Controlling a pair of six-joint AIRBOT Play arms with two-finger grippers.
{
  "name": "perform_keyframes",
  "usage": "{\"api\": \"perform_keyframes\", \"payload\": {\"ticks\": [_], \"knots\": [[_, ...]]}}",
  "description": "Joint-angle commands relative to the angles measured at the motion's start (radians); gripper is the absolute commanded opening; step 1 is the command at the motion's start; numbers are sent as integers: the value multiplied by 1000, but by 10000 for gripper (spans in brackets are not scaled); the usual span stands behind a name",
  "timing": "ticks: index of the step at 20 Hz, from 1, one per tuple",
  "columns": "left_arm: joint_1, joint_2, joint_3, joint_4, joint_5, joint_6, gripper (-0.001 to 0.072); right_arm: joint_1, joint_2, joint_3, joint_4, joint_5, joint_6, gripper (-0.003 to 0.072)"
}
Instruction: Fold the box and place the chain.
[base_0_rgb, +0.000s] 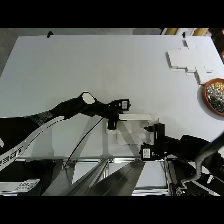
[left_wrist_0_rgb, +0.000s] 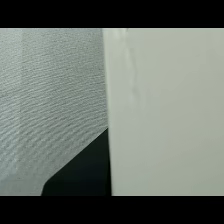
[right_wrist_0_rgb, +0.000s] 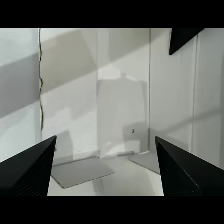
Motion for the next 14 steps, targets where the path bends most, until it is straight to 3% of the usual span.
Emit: {"api": "perform_keyframes", "payload": {"ticks": [1, 7, 14], "knots": [[1, 0, 0, 0, 0, 0, 10, -9, 90, -11, 21, 93, 44, 685], [1, 0, 0, 0, 0, 0, 10, -6, 66, -82, 54, -11, 39, 699], [1, 0, 0, 0, 0, 0, 10, 59, -27, -95, -62, -25, 39, 698]]}}
